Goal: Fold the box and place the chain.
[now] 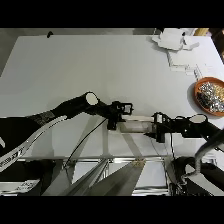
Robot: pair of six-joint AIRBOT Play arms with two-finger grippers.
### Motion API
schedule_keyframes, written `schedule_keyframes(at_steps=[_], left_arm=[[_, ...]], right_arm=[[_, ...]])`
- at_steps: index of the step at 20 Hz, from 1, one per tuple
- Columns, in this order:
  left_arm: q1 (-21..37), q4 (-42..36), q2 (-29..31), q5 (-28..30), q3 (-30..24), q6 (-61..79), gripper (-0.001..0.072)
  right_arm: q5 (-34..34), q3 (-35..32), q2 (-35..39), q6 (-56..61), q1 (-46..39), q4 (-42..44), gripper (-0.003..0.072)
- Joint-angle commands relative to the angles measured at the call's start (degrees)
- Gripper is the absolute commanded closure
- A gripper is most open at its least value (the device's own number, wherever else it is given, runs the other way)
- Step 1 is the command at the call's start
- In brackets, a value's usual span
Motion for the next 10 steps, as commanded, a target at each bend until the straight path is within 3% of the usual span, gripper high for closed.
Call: schedule_keyframes(at_steps=[1,10], left_arm=[[0.0,0.0,0.0,0.0,0.0,0.0,0.0699],[0.0,-0.2,0.0,-1.0,0.0,-0.2,0.0698]], right_arm=[[-0.2,0.0,0.0,0.0,0.0,0.0,0.0277],[-0.2,0.0,0.0,0.0,0.0,0.0,0.0277]])
